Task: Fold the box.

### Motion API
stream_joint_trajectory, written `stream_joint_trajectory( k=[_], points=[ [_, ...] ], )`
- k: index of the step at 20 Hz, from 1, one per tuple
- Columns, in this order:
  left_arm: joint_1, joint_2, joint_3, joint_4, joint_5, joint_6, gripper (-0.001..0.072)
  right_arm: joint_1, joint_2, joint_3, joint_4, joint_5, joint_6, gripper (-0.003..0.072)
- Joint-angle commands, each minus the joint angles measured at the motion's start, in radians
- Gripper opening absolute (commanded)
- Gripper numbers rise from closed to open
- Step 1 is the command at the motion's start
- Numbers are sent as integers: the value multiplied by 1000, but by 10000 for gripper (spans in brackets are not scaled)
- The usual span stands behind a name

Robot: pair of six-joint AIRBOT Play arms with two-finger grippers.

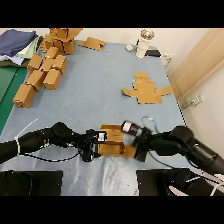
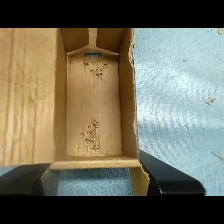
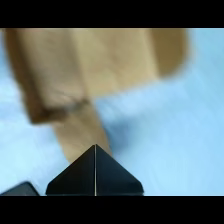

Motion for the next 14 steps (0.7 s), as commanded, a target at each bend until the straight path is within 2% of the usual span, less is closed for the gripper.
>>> stream_joint_trajectory(
  k=[1,2,4,7,10,12,14],
  points=[
    [0,0,1,1,0,1,310,-24,67,94,-428,-329,642,3],
    [0,0,1,1,0,2,310,-51,74,89,-439,-382,696,3],
    [0,0,1,1,0,2,310,-118,69,48,-365,-394,765,3],
    [0,0,1,1,0,2,310,-184,48,-45,-116,-239,772,4],
    [0,0,1,1,0,2,310,-186,5,-140,34,-28,771,4],
    [0,0,1,1,0,2,310,-185,-23,-174,131,60,727,4],
    [0,0,1,1,0,1,310,-185,-44,-180,210,93,668,4]
  ],
)
